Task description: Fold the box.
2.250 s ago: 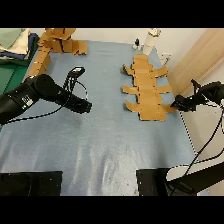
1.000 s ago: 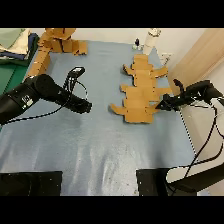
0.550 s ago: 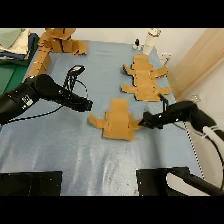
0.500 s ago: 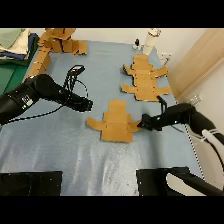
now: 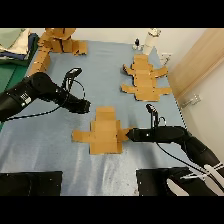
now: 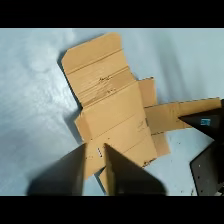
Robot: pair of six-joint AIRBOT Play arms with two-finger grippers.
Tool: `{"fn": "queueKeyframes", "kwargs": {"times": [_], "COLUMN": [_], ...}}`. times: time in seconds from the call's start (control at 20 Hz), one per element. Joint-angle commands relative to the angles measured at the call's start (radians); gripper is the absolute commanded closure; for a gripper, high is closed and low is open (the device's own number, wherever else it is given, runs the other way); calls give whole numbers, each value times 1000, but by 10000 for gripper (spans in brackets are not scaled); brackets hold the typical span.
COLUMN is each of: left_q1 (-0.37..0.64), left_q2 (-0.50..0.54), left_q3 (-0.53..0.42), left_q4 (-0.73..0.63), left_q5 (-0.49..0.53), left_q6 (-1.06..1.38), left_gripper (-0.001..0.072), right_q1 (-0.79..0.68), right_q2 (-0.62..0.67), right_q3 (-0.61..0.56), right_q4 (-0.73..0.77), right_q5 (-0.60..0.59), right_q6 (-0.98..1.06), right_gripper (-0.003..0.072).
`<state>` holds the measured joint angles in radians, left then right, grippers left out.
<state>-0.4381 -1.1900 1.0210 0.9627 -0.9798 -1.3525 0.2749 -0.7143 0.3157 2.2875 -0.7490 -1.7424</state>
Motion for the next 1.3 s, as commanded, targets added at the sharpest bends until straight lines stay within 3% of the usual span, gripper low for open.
{"fn": "queueKeyframes", "kwargs": {"times": [0.0, 0.1, 0.15, 0.2, 0.45, 0.7, 1.15, 1.2, 1.25], "left_q1": [82, 132, 156, 181, 238, 232, 200, 200, 201], "left_q2": [-36, -65, -82, -102, -206, -319, -433, -433, -433], "left_q3": [-2, -14, -27, -43, -93, -103, -104, -104, -104], "left_q4": [-2, -40, -81, -124, -349, -375, -626, -637, -637], "left_q5": [-117, -148, -168, -195, -245, -252, -256, -264, -274], "left_q6": [16, 47, 71, 82, 229, 267, 513, 534, 544], "left_gripper": [446, 443, 343, 161, 157, 158, 161, 172, 242], "right_q1": [112, 176, 206, 230, 255, 255, 255, 255, 255], "right_q2": [36, 36, 36, 36, 34, 34, 34, 34, 34], "right_q3": [-34, -43, -44, -46, -46, -46, -46, -46, -46], "right_q4": [-3, -12, -18, -18, -29, -29, -29, -29, -29], "right_q5": [64, 98, 121, 147, 177, 173, 160, 157, 154], "right_q6": [3, -4, -3, -3, -3, -3, 6, 6, 6], "right_gripper": [686, 686, 686, 686, 686, 686, 686, 686, 686]}}
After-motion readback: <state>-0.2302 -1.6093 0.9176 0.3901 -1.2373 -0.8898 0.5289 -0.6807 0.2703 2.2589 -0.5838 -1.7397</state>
